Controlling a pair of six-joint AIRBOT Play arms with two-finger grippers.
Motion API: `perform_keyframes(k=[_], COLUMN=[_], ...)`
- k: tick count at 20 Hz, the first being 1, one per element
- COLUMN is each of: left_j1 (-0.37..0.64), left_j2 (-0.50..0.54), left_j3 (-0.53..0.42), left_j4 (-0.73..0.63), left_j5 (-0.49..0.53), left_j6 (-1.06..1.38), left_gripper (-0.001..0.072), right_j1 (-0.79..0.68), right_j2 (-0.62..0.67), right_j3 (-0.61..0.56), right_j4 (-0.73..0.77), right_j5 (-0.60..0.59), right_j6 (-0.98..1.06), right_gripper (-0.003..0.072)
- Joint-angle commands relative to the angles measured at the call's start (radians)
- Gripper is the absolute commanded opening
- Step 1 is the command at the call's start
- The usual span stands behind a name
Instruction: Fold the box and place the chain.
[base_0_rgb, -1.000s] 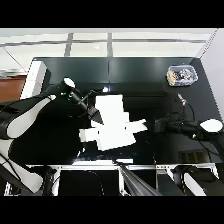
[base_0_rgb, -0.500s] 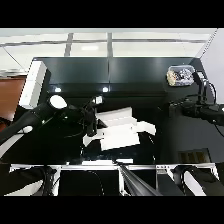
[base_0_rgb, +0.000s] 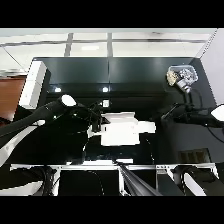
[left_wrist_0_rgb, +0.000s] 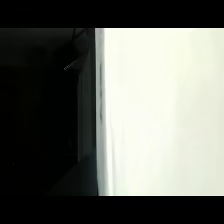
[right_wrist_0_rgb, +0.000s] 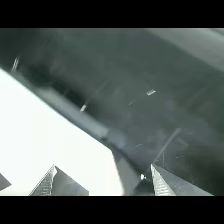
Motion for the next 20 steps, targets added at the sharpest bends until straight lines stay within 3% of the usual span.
perform_keyframes(k=[1, 5, 9, 11, 20], left_j1=[-0.001, -0.001, -0.002, -0.002, -0.002], left_j2=[-0.042, -0.043, -0.043, -0.043, -0.043], left_j3=[0.018, 0.018, 0.018, 0.018, 0.018], left_j4=[0.014, 0.017, 0.017, 0.017, 0.019], left_j5=[0.006, 0.006, 0.006, 0.006, 0.006], left_j6=[0.002, 0.002, 0.002, 0.002, 0.002], left_gripper=[0.003, 0.0029, 0.003, 0.003, 0.003], right_j1=[0.105, 0.261, 0.407, 0.448, 0.605], right_j2=[0.0, 0.0, 0.0, -0.006, -0.093], right_j3=[-0.066, -0.135, -0.19, -0.19, -0.19], right_j4=[-0.009, -0.019, -0.145, -0.216, -0.157], right_j5=[-0.029, -0.126, -0.272, -0.277, -0.327], right_j6=[-0.092, -0.274, -0.351, -0.351, -0.44], right_gripper=[0.0711, 0.0711, 0.0711, 0.0711, 0.0711])
